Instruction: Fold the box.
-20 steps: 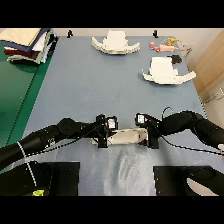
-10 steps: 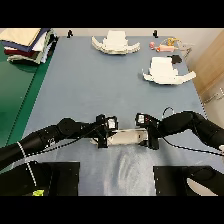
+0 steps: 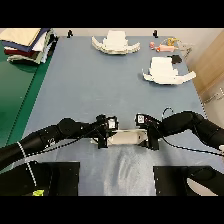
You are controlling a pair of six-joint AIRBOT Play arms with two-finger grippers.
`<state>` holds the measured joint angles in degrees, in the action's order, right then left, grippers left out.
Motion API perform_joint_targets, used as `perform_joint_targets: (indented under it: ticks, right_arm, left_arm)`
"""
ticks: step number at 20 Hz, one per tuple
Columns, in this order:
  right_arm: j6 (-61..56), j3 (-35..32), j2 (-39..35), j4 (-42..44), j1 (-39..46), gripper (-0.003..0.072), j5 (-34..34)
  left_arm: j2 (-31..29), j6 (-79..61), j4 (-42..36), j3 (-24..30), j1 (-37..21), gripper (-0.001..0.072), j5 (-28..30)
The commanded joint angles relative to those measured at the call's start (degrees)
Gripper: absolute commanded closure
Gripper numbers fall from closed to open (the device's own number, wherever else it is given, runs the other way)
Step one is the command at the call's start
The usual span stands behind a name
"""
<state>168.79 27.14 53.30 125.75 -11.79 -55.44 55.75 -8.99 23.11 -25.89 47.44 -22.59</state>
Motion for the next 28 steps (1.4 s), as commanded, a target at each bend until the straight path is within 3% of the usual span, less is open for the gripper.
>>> perform_joint_targets:
  ticks: [1,3,11,18,28]
  right_arm:
    - [-6.2,0.0,-0.7,-3.0,0.0,-0.0031,1.2]
    - [-13.6,0.0,-2.5,-4.6,0.0,-0.0029,0.1]
    - [-13.8,0.0,-4.7,-4.7,-0.5,-0.0028,-2.1]
    - [2.6,-0.1,-1.1,-2.9,-0.4,-0.0028,1.2]
    - [3.3,-0.2,3.9,-2.4,-0.3,-0.0014,3.3]
  left_arm:
    - [0.0,0.0,0.0,0.0,0.0,0.0692,-0.1]
    - [0.0,0.0,0.0,0.0,0.0,0.0692,-0.1]
    - [0.0,0.0,0.0,0.0,0.0,0.0692,-0.1]
    - [0.0,0.0,0.0,0.0,0.0,0.0692,-0.1]
    - [0.0,0.0,0.0,0.0,0.0,0.0692,-0.1]
